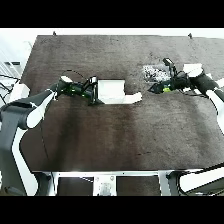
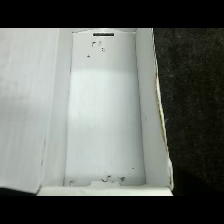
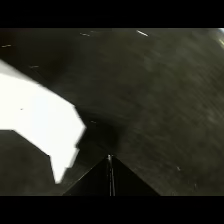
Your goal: Fold the box and place the chain.
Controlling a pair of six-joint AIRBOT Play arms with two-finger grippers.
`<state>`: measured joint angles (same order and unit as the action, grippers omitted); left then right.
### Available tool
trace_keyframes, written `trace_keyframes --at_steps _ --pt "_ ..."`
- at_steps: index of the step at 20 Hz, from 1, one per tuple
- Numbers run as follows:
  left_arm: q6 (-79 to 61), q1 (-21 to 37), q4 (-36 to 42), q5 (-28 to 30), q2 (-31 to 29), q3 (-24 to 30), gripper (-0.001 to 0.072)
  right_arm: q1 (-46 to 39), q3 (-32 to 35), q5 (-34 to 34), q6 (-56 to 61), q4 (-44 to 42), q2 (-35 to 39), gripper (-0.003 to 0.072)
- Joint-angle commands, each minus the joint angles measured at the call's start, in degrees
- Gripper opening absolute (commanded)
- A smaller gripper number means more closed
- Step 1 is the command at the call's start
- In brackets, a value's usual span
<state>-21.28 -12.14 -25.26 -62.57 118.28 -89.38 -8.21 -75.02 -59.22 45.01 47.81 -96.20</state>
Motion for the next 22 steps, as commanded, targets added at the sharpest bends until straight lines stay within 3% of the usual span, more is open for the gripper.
trace_keyframes --at_steps 1,9,16,17,18,19,22 --pt "-0.02 0.04 0.00 0.02 0.00 -0.02 0.0279 -0.33 5.16 4.39 4.48 -1.38 -0.11 0.0003" --pt "-0.02 0.04 0.00 0.00 0.00 -0.02 0.0278 8.20 5.92 4.39 4.46 -11.85 -5.05 0.0004" --pt "-0.02 0.04 0.00 0.00 0.00 -0.02 0.0279 10.54 3.23 3.26 4.52 -12.90 -1.95 0.0005" --pt "-0.02 0.04 0.00 0.00 0.00 -0.02 0.0278 10.67 3.21 3.13 4.72 -12.90 -1.31 0.0042" --pt "-0.02 0.04 0.00 0.00 0.00 -0.02 0.0279 10.73 3.17 2.97 5.92 -12.92 -1.16 0.0215" --pt "-0.02 0.04 0.00 0.00 0.00 -0.02 0.0279 10.73 3.10 2.54 7.10 -12.85 -1.18 0.0294" --pt "-0.02 0.04 0.00 0.00 0.00 -0.02 0.0279 10.75 2.84 1.97 7.10 -12.92 -1.18 0.0315"
